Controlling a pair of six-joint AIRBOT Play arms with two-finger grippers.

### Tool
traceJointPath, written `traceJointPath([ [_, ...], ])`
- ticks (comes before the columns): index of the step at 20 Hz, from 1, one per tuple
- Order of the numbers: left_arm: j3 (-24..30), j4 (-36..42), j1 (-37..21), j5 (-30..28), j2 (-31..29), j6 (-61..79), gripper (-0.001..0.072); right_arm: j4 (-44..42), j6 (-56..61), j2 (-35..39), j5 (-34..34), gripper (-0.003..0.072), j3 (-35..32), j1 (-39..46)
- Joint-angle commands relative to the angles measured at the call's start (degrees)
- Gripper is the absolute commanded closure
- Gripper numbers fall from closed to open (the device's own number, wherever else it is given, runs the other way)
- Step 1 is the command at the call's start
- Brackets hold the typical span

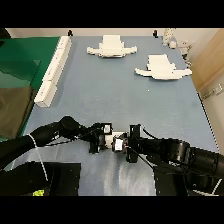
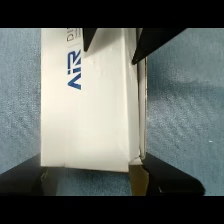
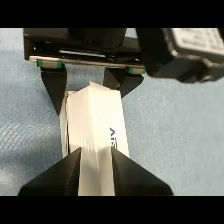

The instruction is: Fold the box.

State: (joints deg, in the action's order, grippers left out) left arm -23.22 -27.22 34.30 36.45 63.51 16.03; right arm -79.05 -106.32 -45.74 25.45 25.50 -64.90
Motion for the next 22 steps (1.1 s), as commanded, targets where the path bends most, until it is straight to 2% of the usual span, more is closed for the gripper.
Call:
traceJointPath([
  [1, 0.0, 0.04, 0.0, 0.0, -0.02, -0.04, 0.0221, -0.24, -0.02, 0.07, 0.02, 0.0372, 0.02, -0.07],
  [4, 0.0, 0.04, 0.0, 0.0, -0.02, -0.04, 0.0221, -0.22, -0.02, 0.09, 0.04, 0.0372, 0.02, -0.04],
  [7, 0.0, 0.04, 0.0, 0.0, -0.02, -0.04, 0.0221, 1.42, 0.02, 0.02, 0.37, 0.0403, 0.02, -0.04],
  [14, 0.0, 0.04, 0.0, 0.0, -0.02, -0.04, 0.0221, 4.02, 0.04, -0.02, 0.28, 0.0406, 0.02, -0.04],
  [15, 0.0, 0.04, 0.0, 0.0, -0.02, -0.04, 0.0221, 4.0, 0.04, -0.02, 0.33, 0.0496, 0.02, -0.04],
  [16, 0.0, 0.04, 0.0, 0.0, -0.02, -0.04, 0.0221, 3.96, 0.04, -0.02, 0.33, 0.054, 0.02, -0.04],
  [22, 0.0, 0.04, 0.0, 0.0, -0.02, -0.04, 0.0221, 3.54, 0.04, -0.02, 0.28, 0.0523, 0.02, -0.09],
])
